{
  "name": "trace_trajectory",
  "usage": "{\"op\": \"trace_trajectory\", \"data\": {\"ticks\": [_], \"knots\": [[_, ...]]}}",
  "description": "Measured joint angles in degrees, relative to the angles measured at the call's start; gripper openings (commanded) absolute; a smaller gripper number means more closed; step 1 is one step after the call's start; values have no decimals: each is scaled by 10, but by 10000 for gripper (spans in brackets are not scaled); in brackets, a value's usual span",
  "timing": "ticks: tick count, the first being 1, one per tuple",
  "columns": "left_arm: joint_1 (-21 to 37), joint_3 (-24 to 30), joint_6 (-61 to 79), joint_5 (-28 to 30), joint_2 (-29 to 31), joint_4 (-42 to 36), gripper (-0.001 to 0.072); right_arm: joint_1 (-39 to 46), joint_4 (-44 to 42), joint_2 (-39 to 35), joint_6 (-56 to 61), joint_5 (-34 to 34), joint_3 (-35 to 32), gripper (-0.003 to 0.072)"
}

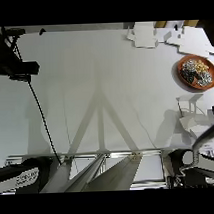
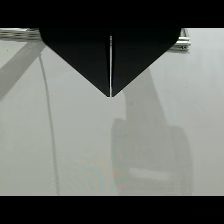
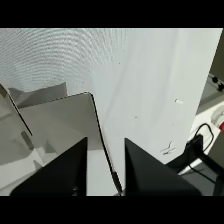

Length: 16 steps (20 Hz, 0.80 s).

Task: Fold the box and place the chain.

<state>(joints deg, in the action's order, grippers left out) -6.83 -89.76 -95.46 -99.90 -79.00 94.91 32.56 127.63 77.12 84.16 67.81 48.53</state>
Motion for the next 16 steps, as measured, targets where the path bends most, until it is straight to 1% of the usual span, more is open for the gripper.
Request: {"op": "trace_trajectory", "data": {"ticks": [1,3,5,7,9,11,13,16], "knots": [[0,0,0,0,0,0,10,1,3,9,3,7,0,17],[0,0,0,0,0,0,10,-6,7,15,8,25,0,16],[0,0,0,0,0,0,10,-28,8,5,11,48,0,16],[0,0,0,0,0,0,10,-62,3,-20,11,70,0,16],[0,0,0,0,0,0,10,-101,-28,-59,11,87,0,15],[0,0,0,0,0,0,10,-136,-89,-108,11,94,-1,15],[0,0,0,0,0,0,10,-167,-171,-170,4,89,-9,15],[0,0,0,0,0,0,10,-212,-302,-281,-2,56,-52,15]]}}
